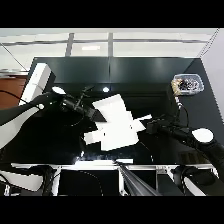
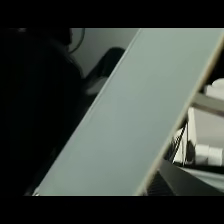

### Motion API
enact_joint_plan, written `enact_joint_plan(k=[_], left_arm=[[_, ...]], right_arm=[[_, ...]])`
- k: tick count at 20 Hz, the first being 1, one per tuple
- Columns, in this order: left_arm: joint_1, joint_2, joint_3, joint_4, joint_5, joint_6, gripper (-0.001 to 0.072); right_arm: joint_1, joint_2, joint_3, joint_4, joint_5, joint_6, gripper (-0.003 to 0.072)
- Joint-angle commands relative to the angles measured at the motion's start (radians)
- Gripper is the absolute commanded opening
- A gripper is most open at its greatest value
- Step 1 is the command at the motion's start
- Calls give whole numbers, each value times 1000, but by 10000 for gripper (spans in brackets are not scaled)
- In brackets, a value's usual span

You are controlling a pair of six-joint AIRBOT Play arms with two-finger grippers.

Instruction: Fold the box and place the chain.

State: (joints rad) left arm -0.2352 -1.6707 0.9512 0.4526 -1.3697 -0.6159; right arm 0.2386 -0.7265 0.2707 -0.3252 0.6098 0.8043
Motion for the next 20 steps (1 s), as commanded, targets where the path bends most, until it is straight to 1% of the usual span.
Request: enact_joint_plan(k=[1, 2, 3, 4, 5, 6, 7, 8, 9, 10, 13, 15, 17, 18, 20], left_arm=[[-17, -16, 20, 52, -16, 79, 461], [-23, -16, 20, 53, -12, 106, 416], [-27, -16, 20, 52, -7, 117, 336], [-34, -16, 20, 52, -1, 118, 271], [-39, -16, 21, 52, 1, 137, 176], [-39, -16, 21, 52, -4, 190, 35], [-39, -16, 21, 52, -13, 235, 27], [-38, -16, 21, 52, -15, 245, 26], [-36, -15, 23, 52, -17, 245, 25], [-35, -13, 26, 53, -24, 243, 24], [-37, 25, 28, 65, -21, 243, 22], [-42, 77, 27, 108, -10, 242, 21], [-69, 154, 26, 153, 21, 253, 20], [-90, 198, 16, 154, 58, 284, 20], [-146, 285, -23, 173, 204, 370, 22]], right_arm=[[1, 1, 0, 0, -1, 2, 12], [0, 1, 0, 0, -3, 2, 12], [0, 1, 0, 0, -4, 2, 12], [0, 1, 0, 0, -4, 2, 12], [0, 1, 0, 0, -4, 2, 12], [0, 1, 0, 0, -4, 2, 13], [0, 1, 0, -2, -3, 2, 16], [-1, 1, 3, -14, 5, 5, 235], [-10, 1, 12, -43, 27, 16, 676], [-36, 1, 36, -114, 64, 40, 705], [-158, 1, 161, -362, 237, 82, 705], [-233, 1, 265, -523, 352, 80, 705], [-269, 1, 343, -674, 428, 62, 705], [-270, 1, 362, -732, 458, 24, 705], [-267, 0, 357, -746, 490, -65, 704]])
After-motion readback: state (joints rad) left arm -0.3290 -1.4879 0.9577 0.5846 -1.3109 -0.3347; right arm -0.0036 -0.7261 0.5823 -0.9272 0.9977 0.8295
